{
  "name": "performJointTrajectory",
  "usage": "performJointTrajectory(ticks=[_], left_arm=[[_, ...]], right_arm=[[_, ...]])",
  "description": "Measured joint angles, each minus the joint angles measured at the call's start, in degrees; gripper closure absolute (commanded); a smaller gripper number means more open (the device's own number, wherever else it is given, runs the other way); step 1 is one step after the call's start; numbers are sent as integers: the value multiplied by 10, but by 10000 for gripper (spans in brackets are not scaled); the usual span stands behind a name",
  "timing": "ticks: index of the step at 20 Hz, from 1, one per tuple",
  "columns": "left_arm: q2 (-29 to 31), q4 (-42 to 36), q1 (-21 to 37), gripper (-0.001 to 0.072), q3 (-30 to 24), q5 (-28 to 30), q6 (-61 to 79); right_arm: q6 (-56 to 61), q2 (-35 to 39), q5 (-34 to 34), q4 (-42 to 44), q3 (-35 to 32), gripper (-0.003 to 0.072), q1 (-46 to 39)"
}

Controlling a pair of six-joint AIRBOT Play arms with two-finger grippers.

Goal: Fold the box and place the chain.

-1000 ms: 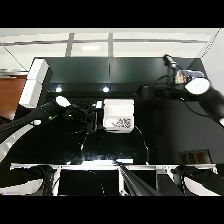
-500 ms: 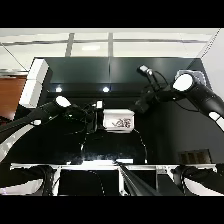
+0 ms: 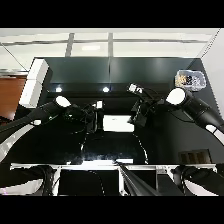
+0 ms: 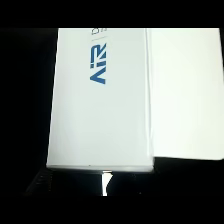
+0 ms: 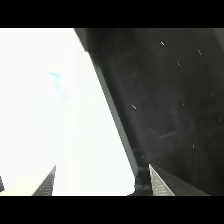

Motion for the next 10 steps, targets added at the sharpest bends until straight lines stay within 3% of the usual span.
performJointTrajectory(ticks=[10], left_arm=[[0,0,0,227,0,-1,0]], right_arm=[[-37,1,54,-20,18,-15,22]])
